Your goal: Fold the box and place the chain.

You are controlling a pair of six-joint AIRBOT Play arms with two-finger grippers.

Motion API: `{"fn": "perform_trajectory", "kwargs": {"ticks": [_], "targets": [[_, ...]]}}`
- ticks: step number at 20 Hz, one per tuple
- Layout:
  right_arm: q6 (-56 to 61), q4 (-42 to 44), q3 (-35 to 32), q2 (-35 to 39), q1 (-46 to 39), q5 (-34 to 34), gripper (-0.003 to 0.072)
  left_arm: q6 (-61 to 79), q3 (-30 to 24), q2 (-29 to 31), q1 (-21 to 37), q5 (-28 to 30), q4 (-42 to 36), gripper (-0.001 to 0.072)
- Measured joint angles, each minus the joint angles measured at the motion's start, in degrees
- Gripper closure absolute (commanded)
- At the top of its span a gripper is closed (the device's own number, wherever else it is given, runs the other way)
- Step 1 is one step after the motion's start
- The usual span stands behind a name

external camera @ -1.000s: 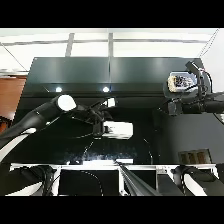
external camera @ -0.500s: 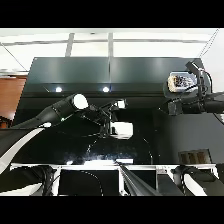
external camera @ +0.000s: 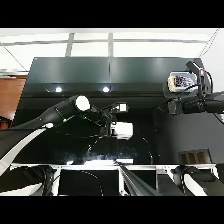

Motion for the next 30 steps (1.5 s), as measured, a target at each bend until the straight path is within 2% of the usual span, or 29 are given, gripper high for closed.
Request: {"fn": "perform_trajectory", "kwargs": {"ticks": [9, 10, 11, 12, 15, 17, 19, 21, 25, 28, 30], "targets": [[0.0, 0.0, 0.0, 0.0, 0.0, -0.1, 0.0669, -2.6, 0.0, -3.2, -4.0, 5.9, 5.0, 0.0003], [0.0, 0.0, 0.0, 0.0, 0.0, -0.1, 0.0669, -3.1, 0.0, -3.5, -4.2, 6.0, 5.9, 0.0106], [0.0, 0.0, 0.0, 0.0, 0.0, -0.2, 0.0669, -3.4, 0.1, -3.7, -4.3, 5.9, 6.8, 0.0367], [0.0, 0.0, 0.0, 0.0, 0.0, -0.4, 0.0669, -3.7, 0.4, -3.8, -4.3, 5.4, 7.9, 0.0439], [0.0, -0.1, 0.0, 0.0, 0.0, -1.1, 0.0669, -8.0, 1.8, -3.3, -3.5, 1.8, 13.2, 0.0439], [0.0, -0.1, 0.0, 0.0, 0.0, -1.5, 0.0669, -12.5, 2.7, -2.0, -0.6, 0.0, 18.5, 0.0432], [0.2, -0.1, 0.0, 0.0, 0.0, -1.8, 0.0669, -16.6, 3.4, -0.3, 4.9, -0.8, 24.0, 0.0432], [0.5, 0.0, 0.0, 0.0, 0.0, -2.0, 0.0669, -19.7, 4.2, 1.0, 13.1, -1.2, 26.7, 0.0432], [1.1, 0.0, 0.0, 0.0, 0.0, -2.5, 0.0669, -28.9, 7.4, 0.7, 34.4, 1.4, 29.7, 0.0432], [1.9, 0.0, 0.0, 0.0, 0.0, -3.3, 0.0669, -34.8, 13.8, -3.0, 47.9, 3.3, 30.0, 0.0432], [2.4, 0.1, 0.0, 0.0, 0.0, -4.0, 0.0669, -36.8, 19.9, -6.8, 53.2, 3.7, 29.9, 0.0432]]}}
